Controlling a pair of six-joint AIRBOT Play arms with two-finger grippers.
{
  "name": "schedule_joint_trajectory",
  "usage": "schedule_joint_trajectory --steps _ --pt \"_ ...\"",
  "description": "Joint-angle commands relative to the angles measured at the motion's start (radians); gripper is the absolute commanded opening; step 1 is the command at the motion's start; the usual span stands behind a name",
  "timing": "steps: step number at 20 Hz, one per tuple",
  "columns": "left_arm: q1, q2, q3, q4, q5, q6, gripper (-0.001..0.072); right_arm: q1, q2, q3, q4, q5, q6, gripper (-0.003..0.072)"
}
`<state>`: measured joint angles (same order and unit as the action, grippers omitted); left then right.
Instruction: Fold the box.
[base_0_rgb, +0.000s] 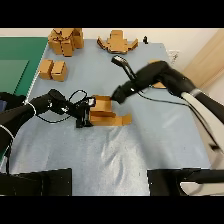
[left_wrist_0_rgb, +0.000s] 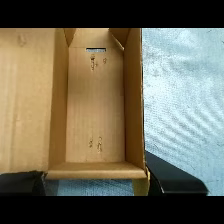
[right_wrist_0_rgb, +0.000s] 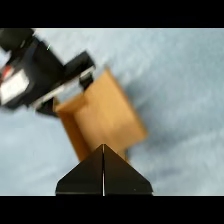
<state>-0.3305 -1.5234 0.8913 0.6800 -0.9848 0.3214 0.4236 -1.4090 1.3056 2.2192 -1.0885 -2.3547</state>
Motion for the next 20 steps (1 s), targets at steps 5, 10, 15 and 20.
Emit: schedule_joint_trajectory --steps 5,10,15,20 --pt "0.002 0.001 0.0 0.001 0.009 0.0 0.0175 0.008 0.183 -0.475 -0.085 0.353 -0.51 0.0599" --pt "0.002 0.001 0.0 0.0 0.009 0.0 0.0176 0.029 0.021 -0.433 0.045 0.381 -0.648 0.0599" --pt "0.002 0.001 0.0 0.0 0.009 0.0 0.0176 0.123 -0.026 -0.378 0.069 0.423 -0.647 0.0262" --pt "0.002 0.001 0.0 0.0 0.009 0.0 0.0175 0.146 -0.026 -0.376 0.075 0.46 -0.647 0.0055"
